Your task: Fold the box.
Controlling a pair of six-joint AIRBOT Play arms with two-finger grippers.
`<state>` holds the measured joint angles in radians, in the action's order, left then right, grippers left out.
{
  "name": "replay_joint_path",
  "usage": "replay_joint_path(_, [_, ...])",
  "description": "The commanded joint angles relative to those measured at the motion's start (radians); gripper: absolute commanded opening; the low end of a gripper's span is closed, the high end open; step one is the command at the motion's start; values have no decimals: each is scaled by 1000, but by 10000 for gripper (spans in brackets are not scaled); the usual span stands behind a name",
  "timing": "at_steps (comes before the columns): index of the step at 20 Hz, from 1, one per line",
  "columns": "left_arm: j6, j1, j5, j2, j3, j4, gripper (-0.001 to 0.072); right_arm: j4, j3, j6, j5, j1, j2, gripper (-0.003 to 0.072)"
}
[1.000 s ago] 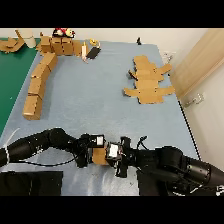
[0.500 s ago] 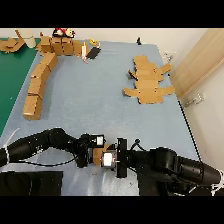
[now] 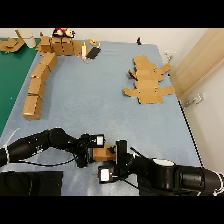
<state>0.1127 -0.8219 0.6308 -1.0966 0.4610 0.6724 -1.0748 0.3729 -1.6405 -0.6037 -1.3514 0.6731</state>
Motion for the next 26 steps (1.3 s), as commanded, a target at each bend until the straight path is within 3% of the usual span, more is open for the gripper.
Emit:
replay_joint_path(1, [0,-1,0,-1,1,0,369,171,-1,154,-52,-71,0,475])
replay_joint_path(6, [0,-1,0,-1,1,0,369,168,-1,159,-57,-72,17,460])
replay_joint_path(7, [0,-1,0,0,1,0,369,159,-1,159,-56,-72,20,377])
replay_joint_path(12, [0,-1,0,-1,1,0,369,109,-1,158,-53,-80,21,331])
replay_joint_path(14, [0,-1,0,0,1,0,369,107,-1,159,-58,-103,21,208])
replay_joint_path(17, [0,-1,0,-1,1,0,369,88,-1,159,-60,-109,22,159])
replay_joint_path(26, [0,-1,0,-1,1,0,369,88,17,158,-59,-109,-2,159])
